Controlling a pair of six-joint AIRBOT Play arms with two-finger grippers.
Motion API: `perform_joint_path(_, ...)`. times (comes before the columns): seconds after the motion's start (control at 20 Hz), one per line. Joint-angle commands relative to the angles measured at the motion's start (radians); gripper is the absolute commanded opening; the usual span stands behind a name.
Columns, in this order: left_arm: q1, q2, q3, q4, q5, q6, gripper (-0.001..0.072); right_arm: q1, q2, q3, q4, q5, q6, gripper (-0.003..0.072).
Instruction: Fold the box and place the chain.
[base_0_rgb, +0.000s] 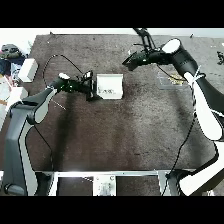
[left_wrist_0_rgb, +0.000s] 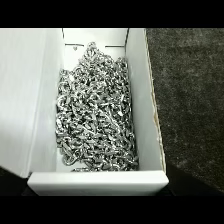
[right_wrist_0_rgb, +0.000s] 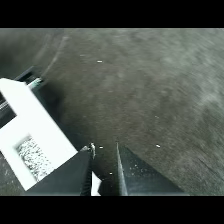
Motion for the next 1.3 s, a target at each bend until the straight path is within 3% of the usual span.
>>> perform_joint_path(0.0, 0.000, 0.000, 0.000, 0.000, 0.001, 0.000, 0.0405, -0.091, -0.090, 0.079, 0.143, 0.100, 0.010, 0.0162)
perform_joint_path(0.2, 0.000, 0.000, 0.000, 0.000, 0.000, 0.000, 0.0405, -0.108, -0.221, 0.167, 0.188, 0.167, 0.002, 0.0163)
perform_joint_path(0.45, 0.000, 0.000, 0.000, 0.000, 0.000, 0.000, 0.0405, -0.071, -0.264, 0.171, 0.196, 0.283, -0.069, 0.0164)
perform_joint_path(0.5, 0.000, 0.000, 0.000, 0.000, 0.000, 0.000, 0.0405, -0.063, -0.263, 0.171, 0.195, 0.304, -0.071, 0.0194)
perform_joint_path(0.55, 0.000, 0.000, 0.000, 0.000, 0.000, 0.000, 0.0405, -0.057, -0.263, 0.171, 0.195, 0.319, -0.071, 0.0302)
perform_joint_path(0.9, 0.000, 0.000, 0.000, 0.000, 0.000, 0.000, 0.0405, -0.037, -0.263, 0.172, 0.217, 0.423, -0.243, 0.0298)
perform_joint_path(1.25, 0.000, 0.000, 0.000, 0.000, 0.000, 0.000, 0.0405, 0.047, -0.263, 0.171, 0.145, 0.409, -0.426, 0.0298)
